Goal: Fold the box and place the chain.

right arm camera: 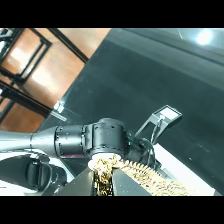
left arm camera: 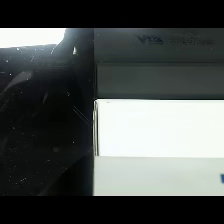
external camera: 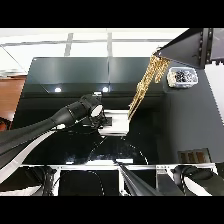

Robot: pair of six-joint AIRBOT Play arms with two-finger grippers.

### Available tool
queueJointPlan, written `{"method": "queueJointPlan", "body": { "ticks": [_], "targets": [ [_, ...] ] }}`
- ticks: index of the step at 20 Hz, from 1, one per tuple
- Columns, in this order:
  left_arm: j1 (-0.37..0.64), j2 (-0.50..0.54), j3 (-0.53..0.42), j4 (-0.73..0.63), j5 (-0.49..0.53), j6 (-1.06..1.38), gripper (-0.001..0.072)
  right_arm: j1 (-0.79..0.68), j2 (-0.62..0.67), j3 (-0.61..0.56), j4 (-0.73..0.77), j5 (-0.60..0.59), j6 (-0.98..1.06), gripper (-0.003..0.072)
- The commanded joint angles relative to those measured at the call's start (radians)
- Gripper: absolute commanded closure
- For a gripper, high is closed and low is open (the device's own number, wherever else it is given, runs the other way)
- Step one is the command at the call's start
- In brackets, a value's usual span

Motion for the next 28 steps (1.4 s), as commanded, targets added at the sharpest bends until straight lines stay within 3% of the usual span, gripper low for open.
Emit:
{"method": "queueJointPlan", "body": {
  "ticks": [1, 7, 16, 22, 28],
  "targets": [
    [0.001, 0.000, 0.000, 0.000, 0.002, 0.000, 0.0682, 0.018, -0.001, 0.000, 0.014, -0.028, 0.004, 0.0675],
    [0.001, 0.000, 0.000, 0.000, 0.003, 0.000, 0.0682, 0.136, -0.029, 0.000, 0.011, -0.119, 0.003, 0.0676],
    [0.001, 0.000, 0.000, 0.000, 0.002, 0.000, 0.0682, 0.162, -0.058, -0.014, -0.094, -0.048, 0.022, 0.0676],
    [0.001, 0.000, 0.000, 0.000, 0.001, 0.000, 0.0682, 0.191, -0.054, -0.171, -0.108, -0.017, 0.022, 0.0675],
    [0.001, 0.000, 0.000, 0.000, 0.001, 0.000, 0.0682, 0.191, 0.018, -0.294, -0.284, 0.024, 0.072, 0.0675]
  ]
}}
